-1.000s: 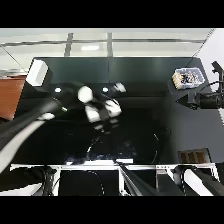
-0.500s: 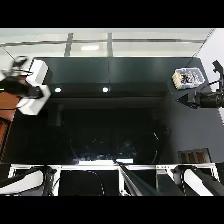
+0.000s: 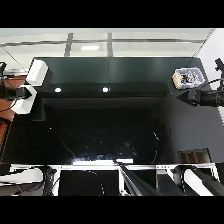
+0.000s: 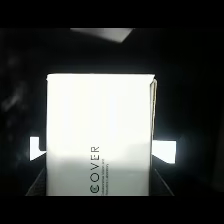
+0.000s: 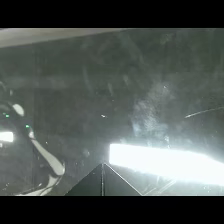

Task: Fold the box and place the chain.

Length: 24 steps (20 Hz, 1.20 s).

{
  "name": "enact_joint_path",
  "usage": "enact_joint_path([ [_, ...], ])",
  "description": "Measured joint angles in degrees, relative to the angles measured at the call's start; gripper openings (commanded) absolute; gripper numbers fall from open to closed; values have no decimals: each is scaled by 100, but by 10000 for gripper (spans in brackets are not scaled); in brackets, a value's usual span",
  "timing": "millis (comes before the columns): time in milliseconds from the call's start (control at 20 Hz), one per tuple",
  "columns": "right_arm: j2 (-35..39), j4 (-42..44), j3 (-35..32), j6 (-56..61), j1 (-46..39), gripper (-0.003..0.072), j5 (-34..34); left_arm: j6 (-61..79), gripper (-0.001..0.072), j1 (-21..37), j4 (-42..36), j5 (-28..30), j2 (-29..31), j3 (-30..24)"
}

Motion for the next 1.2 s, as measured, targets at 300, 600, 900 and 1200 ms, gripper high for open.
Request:
enact_joint_path([
  [300,0,76,0,13,13,13,-50,107,426,-219,-190,258,-841,723],
  [600,0,90,0,11,13,13,-59,101,714,-273,-302,345,-1071,1235],
  [900,-2,125,0,-330,385,13,-225,-411,28,-385,-459,-527,-452,2166],
  [1200,-33,-382,-120,-695,2081,13,-1947,-887,26,-1261,-1102,-1196,754,1749],
])
